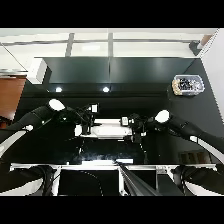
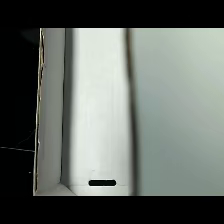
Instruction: Fold the box and place the chain.
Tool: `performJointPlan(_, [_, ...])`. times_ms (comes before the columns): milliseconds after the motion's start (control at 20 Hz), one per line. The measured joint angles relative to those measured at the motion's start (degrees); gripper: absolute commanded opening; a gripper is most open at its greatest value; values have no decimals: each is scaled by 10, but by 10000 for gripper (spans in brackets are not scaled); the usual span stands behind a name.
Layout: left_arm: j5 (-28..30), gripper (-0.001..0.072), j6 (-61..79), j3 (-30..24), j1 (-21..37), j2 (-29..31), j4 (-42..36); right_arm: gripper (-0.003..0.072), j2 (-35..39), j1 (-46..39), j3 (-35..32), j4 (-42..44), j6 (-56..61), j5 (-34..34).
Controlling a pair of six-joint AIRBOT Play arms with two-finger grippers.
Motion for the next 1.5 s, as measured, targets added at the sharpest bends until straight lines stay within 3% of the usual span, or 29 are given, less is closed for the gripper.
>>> performJointPlan(300, [1,27,0,0,0,0,-1,636,-1,7,0,-7,14,-15])
performJointPlan(400, [1,27,0,0,0,0,-2,488,-1,7,0,-9,16,-17])
performJointPlan(500, [1,28,0,0,0,0,-2,481,-1,7,0,-9,16,-18])
performJointPlan(700, [1,27,-6,0,0,0,-2,486,-1,8,0,-11,17,-20])
performJointPlan(750, [2,28,-8,0,0,0,-2,548,-1,7,0,-12,18,-20])
performJointPlan(850, [2,28,-11,0,0,0,-1,548,-1,4,0,-13,29,-21])
performJointPlan(950, [3,28,-13,0,0,0,-1,609,-1,0,0,-16,42,-17])
performJointPlan(1200, [2,28,-15,0,0,0,1,605,-1,-5,1,-23,55,-6])
performJointPlan(1250, [1,28,-15,0,0,0,2,581,-1,-5,1,-23,56,-5])
performJointPlan(1300, [1,32,-15,0,0,0,2,480,-1,-6,1,-24,57,-4])
performJointPlan(1350, [1,118,-15,0,0,0,2,479,-1,-6,1,-24,58,-3])
performJointPlan(1400, [1,304,-16,0,0,0,4,480,-1,-6,1,-24,59,-3])
performJointPlan(1500, [0,476,-21,2,0,2,5,479,-1,-6,1,-25,60,-3])
